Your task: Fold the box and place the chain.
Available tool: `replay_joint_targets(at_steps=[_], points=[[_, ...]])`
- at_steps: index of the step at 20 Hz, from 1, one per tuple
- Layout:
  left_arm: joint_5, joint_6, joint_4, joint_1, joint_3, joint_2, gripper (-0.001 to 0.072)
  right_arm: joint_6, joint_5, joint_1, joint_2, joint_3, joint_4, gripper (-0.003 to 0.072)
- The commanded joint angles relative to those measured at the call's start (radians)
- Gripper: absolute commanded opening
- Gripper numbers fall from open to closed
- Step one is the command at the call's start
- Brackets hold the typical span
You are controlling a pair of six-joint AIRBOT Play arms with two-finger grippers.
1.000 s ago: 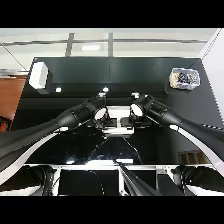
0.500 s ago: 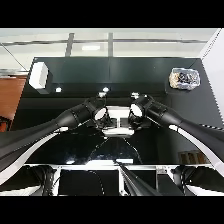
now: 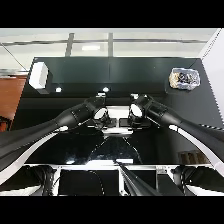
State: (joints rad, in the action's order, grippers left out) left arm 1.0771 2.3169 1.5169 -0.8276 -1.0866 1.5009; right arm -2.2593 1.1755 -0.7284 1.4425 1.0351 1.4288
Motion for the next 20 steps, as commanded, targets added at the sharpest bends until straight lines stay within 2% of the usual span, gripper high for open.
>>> replay_joint_targets(at_steps=[1,5,8,11,13,14,17,18,20], points=[[-0.003,-0.001,-0.003,0.001,0.000,0.000,0.0028,0.016,-0.011,-0.001,-0.003,0.002,-0.003,0.0358],[-0.002,-0.001,-0.003,0.001,0.000,0.000,0.0028,0.074,0.030,-0.001,-0.059,0.015,-0.003,0.0377],[-0.003,-0.001,-0.003,0.001,0.000,0.000,0.0028,0.115,0.080,-0.001,-0.166,0.015,0.055,0.0377],[-0.002,-0.001,-0.003,0.001,0.000,0.000,0.0028,0.248,0.180,0.004,-0.306,0.014,0.077,0.0377],[-0.002,-0.001,-0.003,0.001,0.000,0.000,0.0028,0.275,0.193,0.018,-0.401,0.003,0.164,0.0377],[-0.002,-0.001,-0.003,0.001,0.000,0.000,0.0029,0.275,0.191,0.034,-0.446,-0.013,0.277,0.0378],[0.002,-0.001,-0.003,0.001,0.000,0.000,0.0028,0.137,0.109,0.140,-0.507,-0.120,0.720,0.0377],[0.000,-0.001,-0.003,0.001,0.000,0.000,0.0028,0.101,0.035,0.204,-0.504,-0.171,0.788,0.0377],[0.000,-0.001,-0.003,0.001,0.000,0.000,0.0028,0.086,-0.177,0.387,-0.493,-0.267,0.759,0.0379]])
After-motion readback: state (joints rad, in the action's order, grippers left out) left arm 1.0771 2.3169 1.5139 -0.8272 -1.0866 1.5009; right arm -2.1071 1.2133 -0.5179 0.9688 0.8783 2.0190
